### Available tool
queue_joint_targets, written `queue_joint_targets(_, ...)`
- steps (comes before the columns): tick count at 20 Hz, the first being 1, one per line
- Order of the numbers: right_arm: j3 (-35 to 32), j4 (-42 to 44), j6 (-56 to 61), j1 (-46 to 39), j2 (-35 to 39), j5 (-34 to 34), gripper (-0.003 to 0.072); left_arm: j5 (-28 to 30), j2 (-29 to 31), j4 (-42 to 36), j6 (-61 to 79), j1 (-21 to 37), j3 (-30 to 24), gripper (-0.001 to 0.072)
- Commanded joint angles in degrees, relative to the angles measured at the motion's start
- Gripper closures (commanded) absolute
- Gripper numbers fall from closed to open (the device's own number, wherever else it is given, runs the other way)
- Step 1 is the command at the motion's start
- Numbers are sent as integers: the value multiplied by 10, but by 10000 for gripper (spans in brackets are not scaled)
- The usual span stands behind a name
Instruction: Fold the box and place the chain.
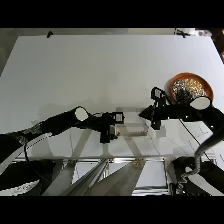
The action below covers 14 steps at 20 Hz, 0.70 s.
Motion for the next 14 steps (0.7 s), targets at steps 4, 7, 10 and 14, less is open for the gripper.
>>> queue_joint_targets(4, 0, -55, 56, 0, -45, -7, 672, 9, 0, -6, 0, 0, 1, 377)
queue_joint_targets(7, 0, -73, 69, 0, -45, 9, 672, 11, 0, -6, 0, 0, 1, 377)
queue_joint_targets(10, 0, -55, 68, 0, -43, 18, 672, 16, 0, -6, 0, 0, 1, 377)
queue_joint_targets(14, 15, -28, 66, 0, -10, 16, 672, 32, 0, -6, 0, 0, 1, 377)
